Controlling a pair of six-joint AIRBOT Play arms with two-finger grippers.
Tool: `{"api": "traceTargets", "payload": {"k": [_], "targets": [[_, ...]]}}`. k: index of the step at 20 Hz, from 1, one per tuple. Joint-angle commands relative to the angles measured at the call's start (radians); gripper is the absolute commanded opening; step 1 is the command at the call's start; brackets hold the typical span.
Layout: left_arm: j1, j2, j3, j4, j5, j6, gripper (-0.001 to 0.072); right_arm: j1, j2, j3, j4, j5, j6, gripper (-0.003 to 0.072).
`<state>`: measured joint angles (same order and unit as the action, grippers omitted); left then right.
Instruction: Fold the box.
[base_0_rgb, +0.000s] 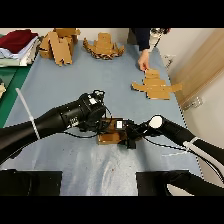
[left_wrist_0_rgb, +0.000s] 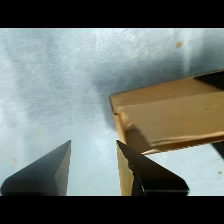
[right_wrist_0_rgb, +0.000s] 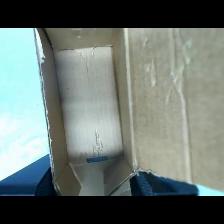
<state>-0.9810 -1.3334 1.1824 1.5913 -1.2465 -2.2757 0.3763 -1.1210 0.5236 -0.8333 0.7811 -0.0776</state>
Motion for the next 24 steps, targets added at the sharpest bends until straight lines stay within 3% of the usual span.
{"api": "traceTargets", "payload": {"k": [1,2,3,4,5,6,9,11,13,15,17,18,19,24], "targets": [[0.017,0.018,-0.013,0.011,-0.142,0.096,0.0398,0.000,0.000,0.001,0.000,0.000,0.000,0.0507],[0.016,0.025,-0.026,0.024,-0.158,0.127,0.0282,0.000,0.000,0.001,0.000,0.000,0.000,0.0507],[0.016,0.035,-0.043,0.045,-0.160,0.153,0.0225,0.000,0.000,0.001,0.000,0.000,0.000,0.0507],[0.018,0.051,-0.074,0.073,-0.147,0.203,0.0220,0.000,0.000,0.001,0.000,0.000,0.000,0.0507],[0.027,0.073,-0.112,0.096,-0.124,0.244,0.0105,0.000,0.000,0.001,0.000,0.000,0.000,0.0507],[0.056,0.101,-0.161,0.086,-0.080,0.303,0.0040,0.000,0.000,0.001,0.000,0.000,0.000,0.0507],[0.258,0.173,-0.285,-0.089,0.098,0.607,0.0014,0.000,0.000,0.001,0.000,0.000,0.000,0.0507],[0.444,0.180,-0.323,-0.381,0.232,1.065,0.0014,0.000,0.000,0.001,0.000,0.000,0.000,0.0507],[0.568,0.164,-0.332,-0.708,0.323,1.497,0.0014,0.000,0.000,0.001,0.000,0.000,0.000,0.0507],[0.601,0.140,-0.333,-0.892,0.324,1.888,0.0014,0.000,0.000,0.001,0.000,0.000,0.000,0.0507],[0.563,0.129,-0.349,-0.894,0.356,2.095,0.0015,0.000,0.000,0.001,0.000,0.000,0.000,0.0507],[0.536,0.122,-0.363,-0.872,0.382,2.148,0.0152,0.000,0.000,0.001,0.000,0.000,0.000,0.0507],[0.509,0.110,-0.376,-0.853,0.406,2.150,0.0678,0.000,0.000,0.001,0.000,0.000,0.000,0.0507],[0.412,0.048,-0.394,-0.744,0.416,2.109,0.0692,0.000,0.000,0.001,0.000,-0.005,0.000,0.0507]]}}
